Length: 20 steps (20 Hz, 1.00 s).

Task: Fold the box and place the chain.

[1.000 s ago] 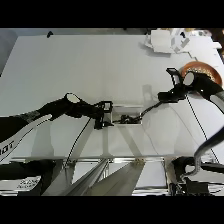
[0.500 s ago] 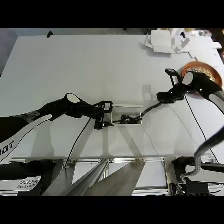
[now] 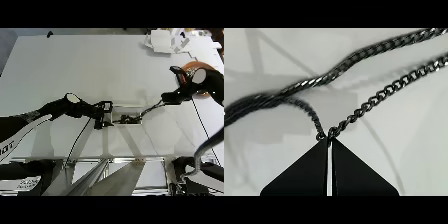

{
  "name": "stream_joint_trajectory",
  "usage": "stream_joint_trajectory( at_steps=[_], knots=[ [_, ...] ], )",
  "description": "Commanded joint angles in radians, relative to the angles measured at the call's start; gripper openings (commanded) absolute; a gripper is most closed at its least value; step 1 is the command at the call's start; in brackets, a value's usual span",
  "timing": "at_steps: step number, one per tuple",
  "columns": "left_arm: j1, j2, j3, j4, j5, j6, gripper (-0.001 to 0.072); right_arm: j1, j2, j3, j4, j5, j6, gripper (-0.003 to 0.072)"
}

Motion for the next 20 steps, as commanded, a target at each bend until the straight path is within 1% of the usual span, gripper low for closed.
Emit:
stream_joint_trajectory(
  at_steps=[1,3,6,9,11,16,18,20],
  knots=[
    [0.000,0.001,0.000,0.000,0.000,0.000,0.0170,0.001,0.140,0.001,0.163,0.090,-0.059,0.0015],
    [0.000,0.001,0.000,0.000,0.000,0.000,0.0170,0.020,0.228,0.001,0.257,0.114,-0.090,0.0015],
    [0.000,0.001,0.000,0.000,0.000,0.000,0.0170,0.107,0.343,0.001,0.323,0.134,-0.104,0.0015],
    [0.000,0.001,0.000,0.000,0.000,0.000,0.0170,0.229,0.408,0.001,0.386,0.090,-0.106,0.0015],
    [0.000,0.001,0.000,0.000,0.000,0.000,0.0170,0.326,0.414,0.001,0.420,0.010,-0.108,0.0015],
    [0.000,0.001,0.000,0.000,0.000,0.000,0.0170,0.553,0.379,0.001,0.412,-0.222,-0.108,0.0015],
    [0.000,0.001,0.000,0.000,0.000,0.000,0.0170,0.605,0.354,0.001,0.378,-0.277,-0.107,0.0015],
    [0.000,0.001,0.000,0.000,0.000,0.000,0.0170,0.631,0.322,0.001,0.346,-0.301,-0.106,0.0015]
  ],
)
